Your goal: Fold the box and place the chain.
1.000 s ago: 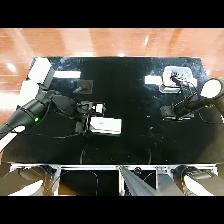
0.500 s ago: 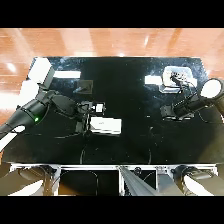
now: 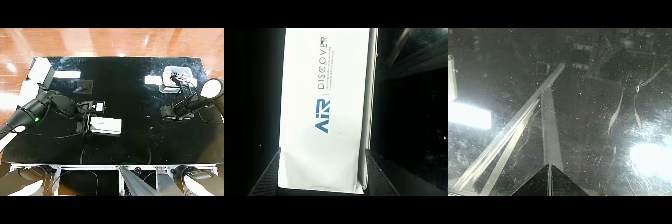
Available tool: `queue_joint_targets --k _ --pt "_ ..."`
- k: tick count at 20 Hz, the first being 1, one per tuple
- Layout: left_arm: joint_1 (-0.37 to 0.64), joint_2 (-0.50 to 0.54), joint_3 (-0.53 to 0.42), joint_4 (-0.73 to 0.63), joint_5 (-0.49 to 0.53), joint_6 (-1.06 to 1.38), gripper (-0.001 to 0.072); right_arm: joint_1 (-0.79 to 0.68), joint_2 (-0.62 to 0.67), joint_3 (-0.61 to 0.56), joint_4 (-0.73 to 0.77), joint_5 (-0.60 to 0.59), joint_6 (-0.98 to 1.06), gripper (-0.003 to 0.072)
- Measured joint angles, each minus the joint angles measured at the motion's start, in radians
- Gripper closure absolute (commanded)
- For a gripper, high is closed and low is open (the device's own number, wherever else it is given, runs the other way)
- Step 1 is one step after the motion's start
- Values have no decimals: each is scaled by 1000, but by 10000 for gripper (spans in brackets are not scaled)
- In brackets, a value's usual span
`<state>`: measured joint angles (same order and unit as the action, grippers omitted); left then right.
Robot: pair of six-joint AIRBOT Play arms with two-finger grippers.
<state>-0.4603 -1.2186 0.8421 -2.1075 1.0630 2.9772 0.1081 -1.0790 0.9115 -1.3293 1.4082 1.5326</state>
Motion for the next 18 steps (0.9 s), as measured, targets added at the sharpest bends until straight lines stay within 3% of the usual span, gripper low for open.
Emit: queue_joint_targets --k 18 --pt "2 9 -21 9 -38 0 97 0 0 0 0 -6 0 656"
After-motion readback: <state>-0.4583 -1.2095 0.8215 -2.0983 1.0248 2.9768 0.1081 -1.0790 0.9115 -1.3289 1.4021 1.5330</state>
